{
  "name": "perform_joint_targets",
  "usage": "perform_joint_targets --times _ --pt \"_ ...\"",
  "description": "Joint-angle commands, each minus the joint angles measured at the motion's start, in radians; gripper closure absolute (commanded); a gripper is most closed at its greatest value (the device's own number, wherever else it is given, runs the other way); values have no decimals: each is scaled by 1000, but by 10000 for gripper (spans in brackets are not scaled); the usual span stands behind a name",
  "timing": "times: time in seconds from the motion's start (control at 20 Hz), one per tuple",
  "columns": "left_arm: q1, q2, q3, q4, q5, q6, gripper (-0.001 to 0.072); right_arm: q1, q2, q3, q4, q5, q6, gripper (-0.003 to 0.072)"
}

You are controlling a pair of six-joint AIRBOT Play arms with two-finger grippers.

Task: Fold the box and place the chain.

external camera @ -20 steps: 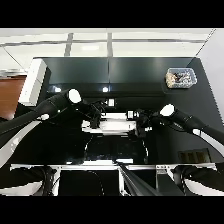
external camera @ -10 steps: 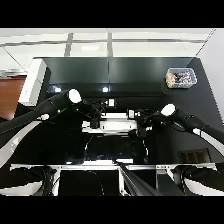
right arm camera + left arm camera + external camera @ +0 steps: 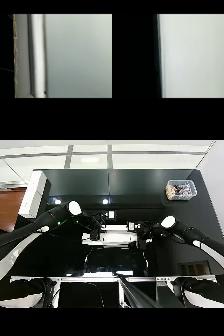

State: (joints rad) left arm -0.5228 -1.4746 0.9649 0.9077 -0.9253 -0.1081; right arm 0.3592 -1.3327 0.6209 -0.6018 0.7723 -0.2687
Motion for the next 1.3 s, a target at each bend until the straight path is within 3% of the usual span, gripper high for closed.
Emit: perform_joint_targets --times 0.0,0.05,0.15,0.2,0.25,0.3,0.35,0.4,0.55,0.7,0.8,0.85,0.9,0.95,1.05,1.15,1.25 --pt "0 0 1 0 1 0 682 4 1 0 -9 -1 0 69" --pt "0 0 1 0 2 0 682 4 1 0 -9 -1 0 180" --pt "0 0 1 0 1 -2 681 4 1 0 -9 -1 0 214" --pt "0 1 1 1 0 -10 642 4 1 0 -9 -1 0 215" --pt "0 5 1 1 1 -20 483 4 1 0 -9 -1 0 214" --pt "2 12 1 8 3 -42 251 4 1 0 -9 -1 0 214" --pt "5 22 5 33 2 -96 100 4 1 0 -9 -1 0 214" --pt "8 35 13 90 -5 -181 59 4 1 0 -9 -1 0 214" --pt "20 127 26 349 -39 -456 59 4 1 0 -9 -2 1 214" --pt "91 243 26 412 -151 -587 58 4 1 0 -9 -2 1 215" --pt "151 302 26 409 -242 -724 100 4 1 0 -9 -2 1 215" --pt "175 316 22 374 -292 -804 240 4 1 0 -9 -2 1 216" --pt "195 315 13 317 -363 -836 501 4 1 0 -9 -1 0 216" --pt "201 309 -8 241 -422 -835 677 4 1 0 -9 -1 0 218" --pt "183 301 -92 21 -456 -835 682 4 1 0 -14 9 -2 433" --pt "121 301 -198 -203 -351 -825 682 4 1 0 -17 10 -2 444" --pt "51 301 -253 -346 -174 -694 682 4 1 0 -16 9 -1 444"
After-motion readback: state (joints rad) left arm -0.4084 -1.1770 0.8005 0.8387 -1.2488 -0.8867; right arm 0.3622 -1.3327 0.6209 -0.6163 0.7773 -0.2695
